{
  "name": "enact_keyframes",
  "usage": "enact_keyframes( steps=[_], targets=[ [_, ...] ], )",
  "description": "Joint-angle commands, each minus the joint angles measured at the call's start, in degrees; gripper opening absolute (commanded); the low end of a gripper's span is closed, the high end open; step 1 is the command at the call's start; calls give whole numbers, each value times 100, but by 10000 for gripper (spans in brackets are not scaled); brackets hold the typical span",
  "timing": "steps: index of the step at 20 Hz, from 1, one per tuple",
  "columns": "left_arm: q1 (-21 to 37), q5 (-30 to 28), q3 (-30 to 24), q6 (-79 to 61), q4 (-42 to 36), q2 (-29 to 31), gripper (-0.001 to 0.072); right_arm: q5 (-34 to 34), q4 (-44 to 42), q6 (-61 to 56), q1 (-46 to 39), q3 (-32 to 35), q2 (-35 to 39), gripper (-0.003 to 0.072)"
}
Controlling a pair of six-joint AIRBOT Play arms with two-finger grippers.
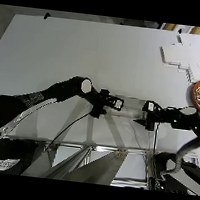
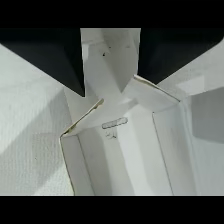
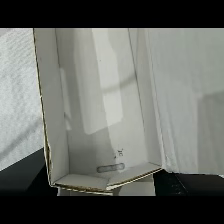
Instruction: Fold the box and place the chain.
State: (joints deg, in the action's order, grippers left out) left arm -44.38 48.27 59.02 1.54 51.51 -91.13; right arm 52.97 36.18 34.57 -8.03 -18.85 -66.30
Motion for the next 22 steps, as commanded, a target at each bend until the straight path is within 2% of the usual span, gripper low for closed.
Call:
enact_keyframes(
  steps=[1, 7, 9, 10, 16, 21, 22],
  targets=[
    [-35, -20, -2, -7, -57, -17, 263, 0, 0, -2, 0, 0, -2, 459],
    [-39, -269, -2, -9, -476, -22, 260, 0, 0, -2, 0, 0, -2, 459],
    [-76, -289, -2, -9, -483, -22, 151, 0, 0, -2, 0, 0, -2, 459],
    [-109, -289, -2, -9, -503, -24, 132, 0, 0, -2, 0, 0, -2, 459],
    [-205, -439, -2, -22, -800, -92, 132, 0, 0, -2, 0, 0, -2, 459],
    [-245, -516, -2, -20, -837, -92, 175, 0, 0, -2, 0, 0, -2, 459],
    [-243, -492, -2, -11, -833, -87, 265, 0, 0, -2, 0, 0, -2, 459]
  ],
)
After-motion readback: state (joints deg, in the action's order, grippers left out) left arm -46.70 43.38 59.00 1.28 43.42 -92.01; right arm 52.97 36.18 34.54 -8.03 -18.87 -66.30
